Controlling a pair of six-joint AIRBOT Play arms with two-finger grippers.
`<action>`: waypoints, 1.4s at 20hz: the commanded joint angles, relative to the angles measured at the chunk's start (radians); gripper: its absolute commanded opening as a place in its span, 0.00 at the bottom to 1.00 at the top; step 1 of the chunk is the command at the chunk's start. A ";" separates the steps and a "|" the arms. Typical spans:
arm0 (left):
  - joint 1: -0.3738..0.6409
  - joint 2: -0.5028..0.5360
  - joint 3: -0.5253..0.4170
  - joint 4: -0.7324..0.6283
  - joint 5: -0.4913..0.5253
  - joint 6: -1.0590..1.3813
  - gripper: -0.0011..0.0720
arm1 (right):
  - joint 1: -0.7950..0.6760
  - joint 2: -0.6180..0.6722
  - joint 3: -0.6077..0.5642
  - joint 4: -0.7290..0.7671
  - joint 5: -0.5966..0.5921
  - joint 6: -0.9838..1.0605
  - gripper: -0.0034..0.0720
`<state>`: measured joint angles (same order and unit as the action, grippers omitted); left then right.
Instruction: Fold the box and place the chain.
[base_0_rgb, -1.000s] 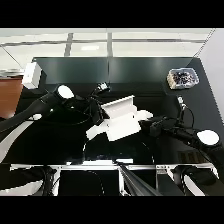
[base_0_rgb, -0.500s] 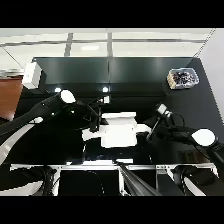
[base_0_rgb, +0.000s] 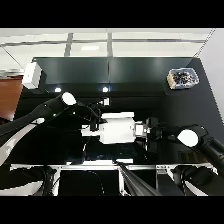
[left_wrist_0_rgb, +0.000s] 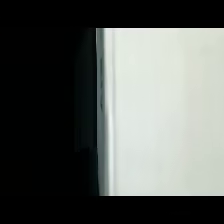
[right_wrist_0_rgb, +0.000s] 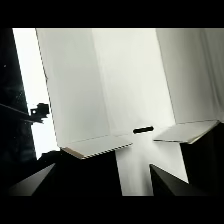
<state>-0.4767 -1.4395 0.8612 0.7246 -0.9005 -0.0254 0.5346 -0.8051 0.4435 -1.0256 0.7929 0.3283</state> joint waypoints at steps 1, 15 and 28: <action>0.000 -0.003 0.000 0.001 0.010 0.003 0.05 | 0.023 -0.076 0.005 -0.017 -0.012 -0.035 0.97; 0.000 -0.013 0.000 0.000 0.010 0.003 0.05 | -0.104 -0.192 0.101 0.278 -0.144 -0.351 0.97; 0.000 -0.016 0.008 -0.002 -0.027 0.004 0.05 | -0.167 -0.259 0.103 0.523 -0.090 -0.525 0.97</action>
<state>-0.4767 -1.4548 0.8623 0.7238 -0.8959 -0.0227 0.3744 -1.0546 0.5453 -0.5697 0.6594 -0.1635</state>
